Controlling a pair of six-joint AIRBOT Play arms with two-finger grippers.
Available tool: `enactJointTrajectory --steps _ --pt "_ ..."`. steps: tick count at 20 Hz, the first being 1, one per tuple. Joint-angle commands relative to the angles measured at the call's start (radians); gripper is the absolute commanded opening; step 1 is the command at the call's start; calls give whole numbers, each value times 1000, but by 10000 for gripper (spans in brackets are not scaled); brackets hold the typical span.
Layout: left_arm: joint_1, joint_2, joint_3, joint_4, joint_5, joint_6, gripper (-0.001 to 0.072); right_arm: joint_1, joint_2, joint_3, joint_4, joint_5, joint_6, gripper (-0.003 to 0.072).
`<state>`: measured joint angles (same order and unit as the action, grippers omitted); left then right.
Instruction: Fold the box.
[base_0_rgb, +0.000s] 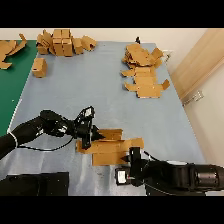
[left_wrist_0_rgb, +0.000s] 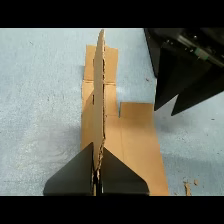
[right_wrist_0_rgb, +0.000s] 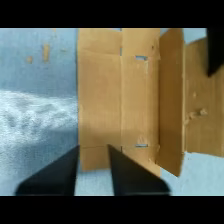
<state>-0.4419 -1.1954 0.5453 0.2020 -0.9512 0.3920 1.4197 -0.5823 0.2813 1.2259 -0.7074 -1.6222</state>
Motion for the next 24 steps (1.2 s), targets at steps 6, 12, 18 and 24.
enactJointTrajectory --steps 6,12,18,24 --pt "0 -1 0 0 0 0 10 57 -149 -15 -122 28 61 362" --pt "0 -1 0 0 0 0 10 57 -195 -14 -233 63 75 361" --pt "0 -1 0 0 0 0 10 57 -194 -10 -282 63 109 362" --pt "0 -1 0 0 0 0 10 57 -153 -5 -386 50 201 362"
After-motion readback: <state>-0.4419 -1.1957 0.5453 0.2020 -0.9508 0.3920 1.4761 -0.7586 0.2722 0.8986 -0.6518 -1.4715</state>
